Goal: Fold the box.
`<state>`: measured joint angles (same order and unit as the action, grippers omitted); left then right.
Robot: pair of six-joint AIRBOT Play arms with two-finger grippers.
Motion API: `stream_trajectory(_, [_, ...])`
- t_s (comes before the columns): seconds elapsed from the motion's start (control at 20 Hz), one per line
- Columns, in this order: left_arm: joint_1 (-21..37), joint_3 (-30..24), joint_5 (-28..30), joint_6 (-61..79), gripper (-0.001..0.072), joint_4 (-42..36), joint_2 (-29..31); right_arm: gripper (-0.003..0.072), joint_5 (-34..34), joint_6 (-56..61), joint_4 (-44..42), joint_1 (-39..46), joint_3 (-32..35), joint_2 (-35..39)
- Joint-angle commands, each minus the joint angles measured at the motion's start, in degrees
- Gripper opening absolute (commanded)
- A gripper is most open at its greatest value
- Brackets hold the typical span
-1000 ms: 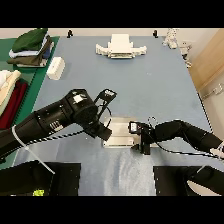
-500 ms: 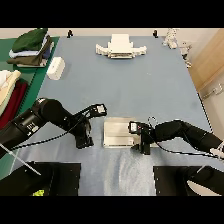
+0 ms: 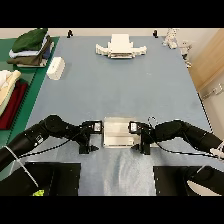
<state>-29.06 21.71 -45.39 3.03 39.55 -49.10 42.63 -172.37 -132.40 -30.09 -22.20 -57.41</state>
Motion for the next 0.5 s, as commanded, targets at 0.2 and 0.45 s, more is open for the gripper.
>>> stream_trajectory(0.2, [-1.68,-1.70,6.38,5.62,0.0698,-7.82,-4.46,0.0541,0.00,0.02,0.00,-0.02,0.02,-0.02])
stream_trajectory(0.45, [-1.70,-1.70,6.43,12.85,0.0698,-12.79,-6.05,0.0541,-0.02,0.02,0.00,-0.02,0.02,-0.02])
